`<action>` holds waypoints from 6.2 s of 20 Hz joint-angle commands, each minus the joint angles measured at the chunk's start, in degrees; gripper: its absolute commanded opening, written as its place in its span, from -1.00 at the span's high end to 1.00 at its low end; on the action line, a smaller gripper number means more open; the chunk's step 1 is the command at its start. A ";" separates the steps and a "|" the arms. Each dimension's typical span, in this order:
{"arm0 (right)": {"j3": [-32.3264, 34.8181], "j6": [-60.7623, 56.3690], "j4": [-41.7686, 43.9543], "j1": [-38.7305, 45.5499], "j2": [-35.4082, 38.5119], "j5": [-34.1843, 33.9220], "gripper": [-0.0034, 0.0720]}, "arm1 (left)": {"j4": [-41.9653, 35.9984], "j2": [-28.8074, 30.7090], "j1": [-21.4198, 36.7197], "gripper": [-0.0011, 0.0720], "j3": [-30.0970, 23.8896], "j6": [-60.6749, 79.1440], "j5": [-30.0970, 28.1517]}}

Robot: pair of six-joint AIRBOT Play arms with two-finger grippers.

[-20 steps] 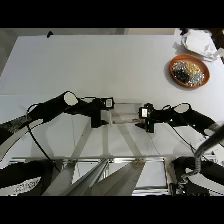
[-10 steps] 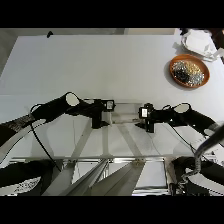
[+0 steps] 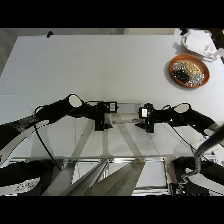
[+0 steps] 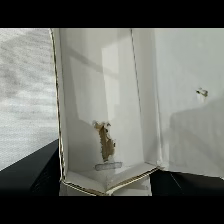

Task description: Fold the box and place the chain.

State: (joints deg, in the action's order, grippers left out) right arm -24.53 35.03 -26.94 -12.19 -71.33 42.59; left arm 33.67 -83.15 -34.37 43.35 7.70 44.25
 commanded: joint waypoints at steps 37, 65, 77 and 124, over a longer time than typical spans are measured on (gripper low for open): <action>0.02 -0.04 0.02 -0.02 0.02 0.09 -0.25 | -4.50 -4.02 -0.37 0.06 -1.20 -0.22 -2.43; 0.02 -31.56 -19.89 12.96 25.14 20.11 0.23 | -4.50 -4.02 -0.37 0.06 -1.20 -0.22 -2.21; 0.02 -30.29 17.46 -5.22 17.25 -14.16 0.87 | -4.50 -4.02 -0.37 0.06 -1.20 -0.22 -2.03; -8.33 -57.68 -45.57 -5.31 26.43 18.86 0.10 | -4.50 -4.02 -0.37 0.06 -1.20 -0.22 -2.03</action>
State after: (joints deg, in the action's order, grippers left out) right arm -33.28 -30.26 -68.38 -17.45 -43.64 61.19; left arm 29.17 -87.20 -34.70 42.17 7.46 42.22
